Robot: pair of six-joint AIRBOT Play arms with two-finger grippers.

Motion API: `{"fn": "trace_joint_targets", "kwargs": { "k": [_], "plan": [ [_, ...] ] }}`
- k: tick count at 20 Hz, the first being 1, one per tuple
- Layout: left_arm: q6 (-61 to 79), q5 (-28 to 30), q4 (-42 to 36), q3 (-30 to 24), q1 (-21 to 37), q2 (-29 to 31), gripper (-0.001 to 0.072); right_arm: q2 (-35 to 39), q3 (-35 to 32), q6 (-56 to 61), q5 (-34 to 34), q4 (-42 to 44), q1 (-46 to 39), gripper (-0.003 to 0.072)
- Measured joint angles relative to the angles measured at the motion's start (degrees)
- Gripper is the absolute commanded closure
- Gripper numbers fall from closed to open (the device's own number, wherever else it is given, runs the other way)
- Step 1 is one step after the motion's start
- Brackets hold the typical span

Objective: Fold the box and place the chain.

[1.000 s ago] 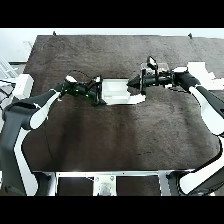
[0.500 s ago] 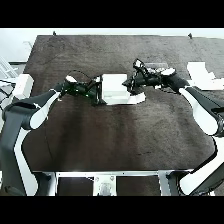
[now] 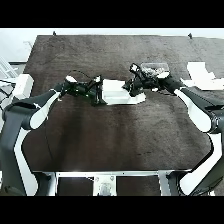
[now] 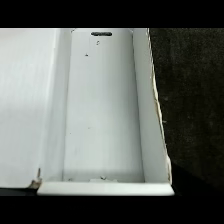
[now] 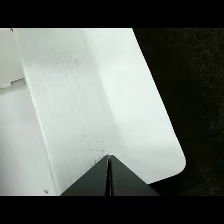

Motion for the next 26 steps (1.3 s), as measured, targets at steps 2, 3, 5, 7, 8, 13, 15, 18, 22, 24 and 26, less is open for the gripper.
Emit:
{"fn": "trace_joint_targets", "kwargs": {
  "k": [2,3,5,7,8,13,15,18,22,24,26],
  "plan": [
    [0.15,-0.02,0.07,0.00,0.00,0.00,0.0255,1.07,0.79,-0.04,1.51,-0.57,-0.07,0.0675],
    [0.17,0.00,0.09,0.00,0.00,0.02,0.0255,2.14,1.07,-0.04,2.25,-0.59,-0.09,0.0674],
    [0.17,0.02,0.11,0.00,0.00,0.02,0.0255,5.07,1.36,-0.04,3.30,-1.44,-0.39,0.0504],
    [0.17,0.04,0.09,0.00,0.00,0.02,0.0255,8.33,1.57,-0.04,4.46,-4.24,-0.96,0.0221],
    [0.15,0.04,0.11,0.00,0.00,0.02,0.0255,9.66,1.60,-0.02,5.97,-6.36,-1.20,0.0216],
    [0.15,0.07,0.09,0.00,0.00,0.02,0.0255,12.22,-1.25,0.22,11.37,-17.44,-2.25,0.0108],
    [0.15,0.07,0.09,0.00,0.00,0.02,0.0255,12.52,-3.72,-1.42,11.04,-19.89,-2.38,0.0108],
    [0.13,0.07,0.09,0.00,0.00,0.02,0.0255,12.26,-6.25,-3.41,8.98,-21.62,-2.49,0.0108],
    [0.13,0.07,0.07,0.00,-0.02,0.02,0.0255,10.49,-7.43,-4.46,7.56,-21.73,-1.70,0.0109],
    [0.13,0.07,0.07,0.00,-0.02,0.02,0.0255,9.55,-7.63,-4.63,6.71,-20.83,-0.98,0.0150],
    [0.13,0.07,0.07,0.00,-0.02,0.02,0.0255,8.90,-7.76,-4.66,5.18,-20.17,-0.33,0.0343]
  ]
}}
